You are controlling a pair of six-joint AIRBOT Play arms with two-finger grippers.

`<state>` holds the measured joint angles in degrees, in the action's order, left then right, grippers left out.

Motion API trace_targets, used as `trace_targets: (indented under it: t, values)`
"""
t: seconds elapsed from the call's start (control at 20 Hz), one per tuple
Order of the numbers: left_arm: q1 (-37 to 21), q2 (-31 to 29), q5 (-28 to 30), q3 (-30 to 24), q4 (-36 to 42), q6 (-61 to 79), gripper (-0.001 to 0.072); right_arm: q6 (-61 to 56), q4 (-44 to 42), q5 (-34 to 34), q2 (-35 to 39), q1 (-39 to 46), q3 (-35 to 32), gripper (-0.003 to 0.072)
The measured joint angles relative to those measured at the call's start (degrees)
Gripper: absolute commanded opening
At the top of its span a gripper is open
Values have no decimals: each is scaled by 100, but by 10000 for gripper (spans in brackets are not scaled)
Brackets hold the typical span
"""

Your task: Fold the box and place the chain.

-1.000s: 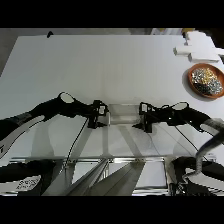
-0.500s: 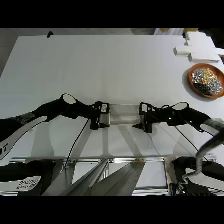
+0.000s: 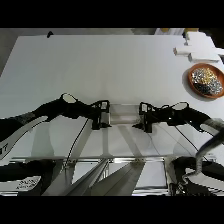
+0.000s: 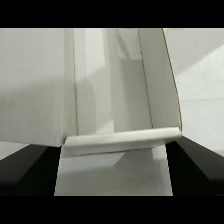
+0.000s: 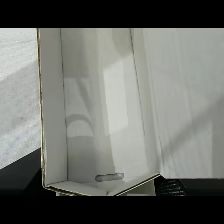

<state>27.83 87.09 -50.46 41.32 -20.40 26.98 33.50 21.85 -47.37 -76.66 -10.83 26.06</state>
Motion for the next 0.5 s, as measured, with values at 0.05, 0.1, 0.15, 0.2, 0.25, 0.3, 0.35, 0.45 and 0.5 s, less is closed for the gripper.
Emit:
trace_targets:
  t: [0.05,0.1,0.15,0.2,0.25,0.3,0.35,0.45,0.5]
  values:
    - [7,20,0,0,24,0,703,0,0,0,0,0,0,398]
    - [20,46,-2,2,57,2,703,0,2,0,0,0,0,398]
    - [39,74,2,13,72,0,703,0,2,0,0,0,0,398]
    - [57,98,2,31,111,0,703,0,2,0,0,0,0,398]
    - [74,118,2,46,144,0,702,0,2,0,0,0,0,398]
    - [83,144,2,66,179,0,701,0,2,2,0,0,0,398]
    - [90,160,0,79,201,-4,696,0,2,2,0,0,0,398]
    - [98,184,-2,98,229,-9,694,0,2,2,0,0,0,398]
    - [103,188,0,103,240,-20,694,-2,2,0,0,0,0,398]
